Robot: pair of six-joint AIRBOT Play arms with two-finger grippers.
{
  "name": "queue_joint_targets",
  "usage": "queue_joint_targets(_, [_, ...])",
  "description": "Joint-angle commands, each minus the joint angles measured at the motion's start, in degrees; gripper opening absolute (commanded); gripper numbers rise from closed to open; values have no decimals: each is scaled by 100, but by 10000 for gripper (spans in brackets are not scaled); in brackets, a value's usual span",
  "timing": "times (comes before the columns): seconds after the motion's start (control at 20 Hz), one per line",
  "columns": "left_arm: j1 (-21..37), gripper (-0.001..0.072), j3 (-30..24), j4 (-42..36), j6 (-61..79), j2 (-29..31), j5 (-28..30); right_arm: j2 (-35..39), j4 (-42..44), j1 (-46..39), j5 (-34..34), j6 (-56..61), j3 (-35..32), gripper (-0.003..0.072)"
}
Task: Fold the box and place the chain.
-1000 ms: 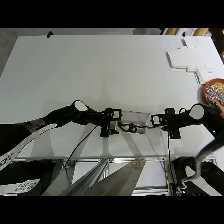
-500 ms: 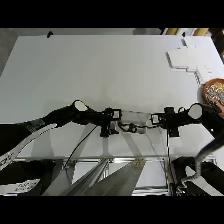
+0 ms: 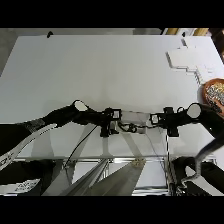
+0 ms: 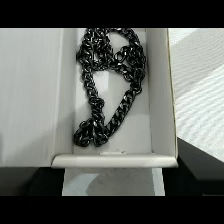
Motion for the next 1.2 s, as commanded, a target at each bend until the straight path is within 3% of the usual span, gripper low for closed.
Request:
queue_joint_targets(0.0, [0, 391, 2, 0, 0, 2, 2, 457, 2, 46, 374, 0, 9, 15])
queue_joint_targets(0.1, [0, 391, 2, 2, 0, 2, 2, 1016, 216, 221, 640, 33, 9, 15])
queue_joint_targets(0.3, [0, 391, 2, 2, 0, 2, 2, 1838, 1633, 706, 1196, 177, 9, 15])
queue_joint_targets(0.5, [0, 391, 2, 0, 0, 2, 2, 2015, 3348, 1088, 894, 520, 9, 15])
queue_joint_targets(0.65, [0, 391, 2, 0, 0, 2, 2, 2015, 4367, 1502, 229, 516, 9, 15])
queue_joint_targets(0.9, [0, 391, 2, 2, 0, 2, 2, 1718, 4422, 2389, -1158, 861, 9, 15])
queue_joint_targets(1.1, [0, 391, 2, 0, 0, 2, 2, 1259, 4360, 2540, -1478, 966, 9, 21])
queue_joint_targets(1.15, [0, 391, 2, 0, 0, 2, 2, 1241, 4280, 2540, -1471, 981, 11, 105])
